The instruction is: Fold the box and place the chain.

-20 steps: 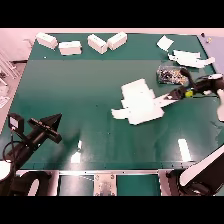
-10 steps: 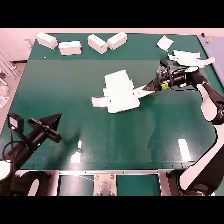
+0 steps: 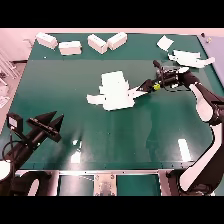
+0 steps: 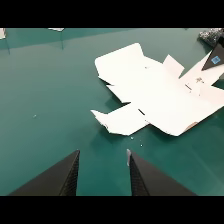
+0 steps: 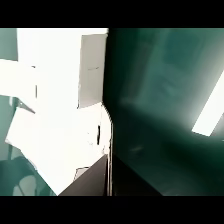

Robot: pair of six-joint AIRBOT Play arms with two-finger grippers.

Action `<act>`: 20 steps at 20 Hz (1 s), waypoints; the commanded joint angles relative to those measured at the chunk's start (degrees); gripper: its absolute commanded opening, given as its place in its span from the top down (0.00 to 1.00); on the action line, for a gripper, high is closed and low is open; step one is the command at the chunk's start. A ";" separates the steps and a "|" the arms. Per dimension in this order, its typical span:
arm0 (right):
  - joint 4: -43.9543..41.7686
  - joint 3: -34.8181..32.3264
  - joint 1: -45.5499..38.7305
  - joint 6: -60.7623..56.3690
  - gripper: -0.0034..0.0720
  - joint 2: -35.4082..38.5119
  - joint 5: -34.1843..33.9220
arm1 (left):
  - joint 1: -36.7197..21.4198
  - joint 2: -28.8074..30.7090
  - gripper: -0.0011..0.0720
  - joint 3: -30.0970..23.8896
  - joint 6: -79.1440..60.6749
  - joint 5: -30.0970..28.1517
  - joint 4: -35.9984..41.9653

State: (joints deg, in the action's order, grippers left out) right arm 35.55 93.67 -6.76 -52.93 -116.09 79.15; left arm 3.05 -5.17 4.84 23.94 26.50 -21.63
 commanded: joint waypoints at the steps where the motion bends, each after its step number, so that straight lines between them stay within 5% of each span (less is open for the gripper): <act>1: -0.09 -6.23 0.74 1.11 0.96 2.51 -5.49 | 0.00 0.02 0.50 0.02 0.00 -0.72 -0.02; 9: -3.21 -20.37 2.05 5.25 0.96 13.09 -19.74 | 0.00 0.02 0.50 0.02 0.02 -4.02 -0.02; 17: -1.88 -22.38 2.27 6.88 0.95 13.20 -20.37 | 0.00 0.02 0.50 0.02 -0.02 -5.20 -0.26; 18: -1.90 -22.36 2.27 6.88 0.95 13.22 -20.39 | 0.00 0.02 0.48 0.02 -0.24 -5.22 -0.28; 19: -1.88 -22.36 2.27 6.91 0.95 13.20 -20.41 | 0.00 0.02 0.33 0.02 -0.44 -5.35 -0.35; 20: -1.90 -22.36 2.27 6.91 0.95 13.20 -20.41 | 0.00 -0.07 0.28 0.02 -0.44 -5.55 -0.37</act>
